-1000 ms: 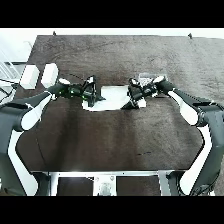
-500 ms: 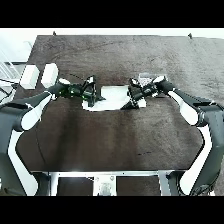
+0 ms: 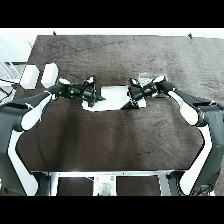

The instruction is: Fold the box and place the chain.

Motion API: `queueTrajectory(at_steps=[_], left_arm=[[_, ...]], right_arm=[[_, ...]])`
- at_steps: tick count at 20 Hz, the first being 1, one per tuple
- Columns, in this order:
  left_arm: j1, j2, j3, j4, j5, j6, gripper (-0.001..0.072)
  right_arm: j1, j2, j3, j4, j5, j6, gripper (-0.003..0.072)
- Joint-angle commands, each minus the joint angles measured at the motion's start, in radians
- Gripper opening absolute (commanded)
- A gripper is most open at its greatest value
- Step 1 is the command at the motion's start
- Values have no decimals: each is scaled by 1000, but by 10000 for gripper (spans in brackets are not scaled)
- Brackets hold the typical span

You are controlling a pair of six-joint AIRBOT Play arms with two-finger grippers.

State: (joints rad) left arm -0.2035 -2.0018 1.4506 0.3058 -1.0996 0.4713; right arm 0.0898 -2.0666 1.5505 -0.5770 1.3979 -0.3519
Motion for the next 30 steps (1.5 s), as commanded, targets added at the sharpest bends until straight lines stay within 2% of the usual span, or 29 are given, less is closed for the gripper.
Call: queueTrajectory(at_steps=[1,4,5,6,12,15,19,21,22,23,24,28,30], left_arm=[[1,0,1,0,-13,0,21],[1,0,1,0,-19,0,23],[1,0,1,0,-20,0,163],[1,0,1,0,-22,0,399],[2,25,6,2,-57,0,418],[14,74,6,10,-64,-1,418],[79,149,7,13,-108,-42,418],[117,184,11,14,-169,-52,417],[132,204,12,11,-202,-53,370],[143,229,15,13,-250,-52,97],[152,250,15,15,-290,-44,20],[144,340,12,14,-317,-125,15],[117,401,-21,31,-254,-172,13]], right_arm=[[0,-1,1,0,-1,1,500],[0,-1,1,0,-1,0,500],[0,-1,1,0,-1,1,500],[0,-1,1,0,-1,0,500],[0,-1,1,0,-1,0,499],[0,-1,1,0,-1,1,500],[0,-1,1,0,-1,0,500],[0,-1,1,0,-1,1,500],[0,-1,1,0,-1,1,500],[0,-1,1,0,-1,1,499],[0,-1,1,0,-1,1,500],[0,-1,0,0,-1,1,500],[0,-1,0,0,-1,1,500]])
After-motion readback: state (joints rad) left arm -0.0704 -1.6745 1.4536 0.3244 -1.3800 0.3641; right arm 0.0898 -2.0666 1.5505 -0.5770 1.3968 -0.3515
